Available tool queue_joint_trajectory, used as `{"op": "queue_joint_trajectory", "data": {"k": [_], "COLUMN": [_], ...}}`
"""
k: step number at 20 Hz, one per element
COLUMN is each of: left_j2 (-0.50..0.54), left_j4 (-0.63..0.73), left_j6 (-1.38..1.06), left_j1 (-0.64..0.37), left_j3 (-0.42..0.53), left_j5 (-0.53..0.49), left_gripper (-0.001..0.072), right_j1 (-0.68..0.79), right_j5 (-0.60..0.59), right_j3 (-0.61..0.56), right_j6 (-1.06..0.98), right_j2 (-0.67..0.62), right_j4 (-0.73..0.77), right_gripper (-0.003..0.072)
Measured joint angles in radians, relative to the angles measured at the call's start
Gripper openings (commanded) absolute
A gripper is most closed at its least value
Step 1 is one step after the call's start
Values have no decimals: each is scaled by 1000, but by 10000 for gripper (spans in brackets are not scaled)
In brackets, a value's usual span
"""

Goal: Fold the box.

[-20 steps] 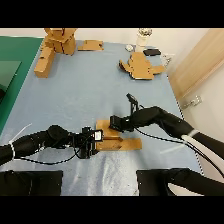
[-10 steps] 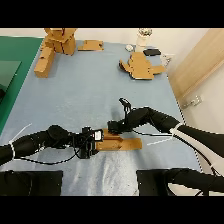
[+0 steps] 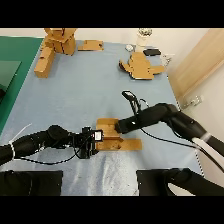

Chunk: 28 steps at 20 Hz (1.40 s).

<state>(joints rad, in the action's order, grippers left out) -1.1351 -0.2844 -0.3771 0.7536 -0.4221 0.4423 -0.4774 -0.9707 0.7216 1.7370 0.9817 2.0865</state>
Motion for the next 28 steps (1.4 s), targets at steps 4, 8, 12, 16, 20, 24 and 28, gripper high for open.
{"op": "queue_joint_trajectory", "data": {"k": [4,8,12,16,20,24,28], "left_j2": [0,0,0,0,0,0,0], "left_j4": [0,0,0,0,0,0,0], "left_j6": [0,0,1,1,1,1,1], "left_j1": [0,0,0,0,0,0,0], "left_j3": [0,0,0,0,0,0,0], "left_j5": [1,1,2,2,2,3,4], "left_gripper": [590,589,589,589,590,590,589], "right_j1": [-22,-48,-56,-58,-60,-92,-131], "right_j5": [-200,-235,-85,55,120,145,158], "right_j3": [-50,-160,-230,-251,-256,-258,-258], "right_j6": [103,309,550,714,824,904,937], "right_j2": [-175,-256,-238,-191,-156,-144,-140], "right_j4": [-112,-155,-172,-157,-109,-51,-29], "right_gripper": [266,522,526,523,418,177,162]}}
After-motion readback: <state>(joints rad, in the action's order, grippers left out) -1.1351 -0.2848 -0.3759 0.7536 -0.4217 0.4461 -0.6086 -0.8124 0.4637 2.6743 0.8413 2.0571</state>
